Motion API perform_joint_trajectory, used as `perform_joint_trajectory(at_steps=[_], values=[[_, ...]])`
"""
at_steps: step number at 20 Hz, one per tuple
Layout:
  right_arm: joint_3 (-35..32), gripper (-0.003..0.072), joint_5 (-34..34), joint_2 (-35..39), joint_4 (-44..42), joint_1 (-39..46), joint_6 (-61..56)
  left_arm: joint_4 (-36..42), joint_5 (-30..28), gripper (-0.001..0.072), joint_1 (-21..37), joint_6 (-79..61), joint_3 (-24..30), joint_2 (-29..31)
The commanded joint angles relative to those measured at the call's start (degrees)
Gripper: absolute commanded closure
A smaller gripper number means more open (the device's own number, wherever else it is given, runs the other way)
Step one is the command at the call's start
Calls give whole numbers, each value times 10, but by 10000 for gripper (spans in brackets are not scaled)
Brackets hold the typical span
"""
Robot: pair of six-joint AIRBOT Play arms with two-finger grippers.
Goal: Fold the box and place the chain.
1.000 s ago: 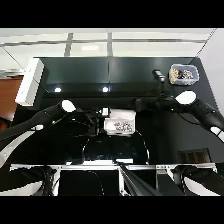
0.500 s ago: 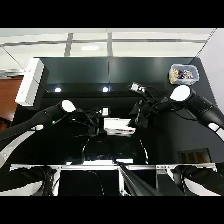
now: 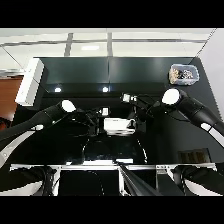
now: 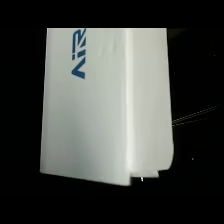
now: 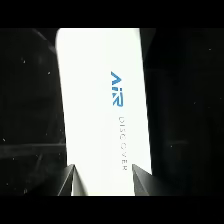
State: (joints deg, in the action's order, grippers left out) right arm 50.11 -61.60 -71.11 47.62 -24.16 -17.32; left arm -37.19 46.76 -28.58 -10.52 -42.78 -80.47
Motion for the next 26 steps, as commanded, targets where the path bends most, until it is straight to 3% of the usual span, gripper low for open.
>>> perform_joint_trajectory(at_steps=[1, 3, 4, 15, 17, 18, 26], values=[[0, 396, -2, -1, 7, -2, 1, 0, 0, 363, 0, 0, 0, 0], [0, 396, -2, -1, 7, -2, -12, 0, 0, 363, 0, 0, 0, 0], [0, 437, -2, -1, 7, -3, -20, 0, 0, 363, 0, 0, 0, 0], [0, 434, -26, -1, 29, -5, -24, 0, 0, 363, 0, 0, 0, 0], [0, 430, -26, -1, 29, -5, -24, 0, 0, 363, 0, 0, 0, 0], [0, 358, -25, -1, 30, -5, -26, 0, 0, 363, 0, 0, 0, 0], [0, 353, -38, -1, 33, -6, -35, 0, 0, 363, 0, 0, 0, 0]])
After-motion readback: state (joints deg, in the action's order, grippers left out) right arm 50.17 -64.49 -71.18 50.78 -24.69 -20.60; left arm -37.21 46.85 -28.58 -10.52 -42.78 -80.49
